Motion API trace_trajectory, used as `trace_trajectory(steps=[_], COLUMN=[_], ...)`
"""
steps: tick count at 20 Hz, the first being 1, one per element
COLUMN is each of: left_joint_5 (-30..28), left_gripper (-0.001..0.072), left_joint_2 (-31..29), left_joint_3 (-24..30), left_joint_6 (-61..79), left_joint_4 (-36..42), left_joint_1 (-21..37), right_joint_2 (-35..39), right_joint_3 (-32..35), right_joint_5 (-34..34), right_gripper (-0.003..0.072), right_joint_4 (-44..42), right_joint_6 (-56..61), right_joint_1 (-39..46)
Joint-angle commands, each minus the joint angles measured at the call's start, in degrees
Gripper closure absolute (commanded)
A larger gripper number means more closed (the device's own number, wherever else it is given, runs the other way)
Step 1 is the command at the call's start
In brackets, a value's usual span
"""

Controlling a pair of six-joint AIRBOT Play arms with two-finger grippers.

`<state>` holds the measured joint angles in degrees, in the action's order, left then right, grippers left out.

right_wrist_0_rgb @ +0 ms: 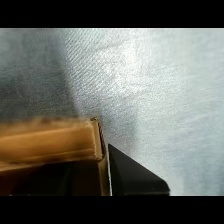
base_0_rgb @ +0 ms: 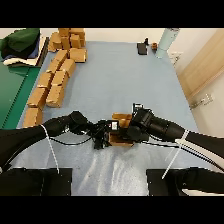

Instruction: Fold the box.

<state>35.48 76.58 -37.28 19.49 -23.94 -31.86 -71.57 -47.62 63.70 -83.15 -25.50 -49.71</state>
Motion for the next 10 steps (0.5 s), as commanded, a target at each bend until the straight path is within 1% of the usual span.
trace_trajectory(steps=[1,6,10], left_joint_5=[0.1,0.1,0.0], left_gripper=[0.0178,0.0178,0.0178], left_joint_2=[0.0,0.0,0.0], left_joint_3=[0.0,0.0,0.0], left_joint_6=[0.0,0.1,0.0], left_joint_4=[0.0,0.0,0.0], left_joint_1=[0.0,0.0,0.0], right_joint_2=[0.0,0.0,-0.3], right_joint_3=[0.0,0.0,0.0], right_joint_5=[0.9,4.8,4.7], right_gripper=[0.0368,0.0368,0.0394], right_joint_4=[-0.5,-0.5,-1.1], right_joint_6=[0.1,0.5,1.6], right_joint_1=[0.0,0.0,0.0])
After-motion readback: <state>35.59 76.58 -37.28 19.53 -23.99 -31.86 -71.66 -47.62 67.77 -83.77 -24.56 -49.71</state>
